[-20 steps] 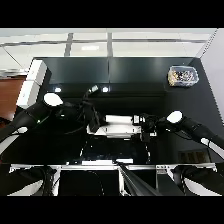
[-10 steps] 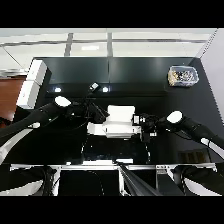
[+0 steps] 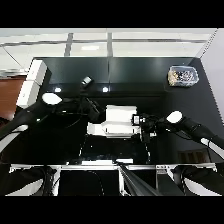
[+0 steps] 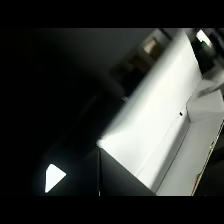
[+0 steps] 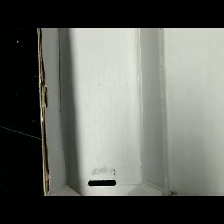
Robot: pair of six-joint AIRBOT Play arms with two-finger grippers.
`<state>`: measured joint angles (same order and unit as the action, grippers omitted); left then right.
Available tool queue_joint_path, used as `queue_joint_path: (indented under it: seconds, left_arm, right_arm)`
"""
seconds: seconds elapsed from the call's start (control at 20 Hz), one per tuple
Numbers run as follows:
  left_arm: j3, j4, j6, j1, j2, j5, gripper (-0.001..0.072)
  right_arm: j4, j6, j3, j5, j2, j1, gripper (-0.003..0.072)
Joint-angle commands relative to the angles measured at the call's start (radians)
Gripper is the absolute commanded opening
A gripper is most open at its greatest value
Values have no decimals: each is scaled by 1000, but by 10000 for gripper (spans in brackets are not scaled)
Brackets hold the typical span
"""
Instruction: Fold the box and place the chain.
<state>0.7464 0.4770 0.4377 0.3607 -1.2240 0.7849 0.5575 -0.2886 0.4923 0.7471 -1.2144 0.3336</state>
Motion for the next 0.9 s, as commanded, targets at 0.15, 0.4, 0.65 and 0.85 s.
queue_joint_path:
  seconds: [0.15,0.4,0.65,0.85]
  left_arm:
    - [-126,45,-201,-79,154,260,30]
    - [-143,197,-497,-3,151,71,706]
    - [-99,291,-589,90,43,35,705]
    - [-71,218,-591,127,-24,35,672]
  right_arm:
    - [0,0,1,0,0,1,201]
    - [0,0,1,0,0,1,201]
    - [0,0,1,0,0,1,201]
    - [0,0,1,0,0,1,201]
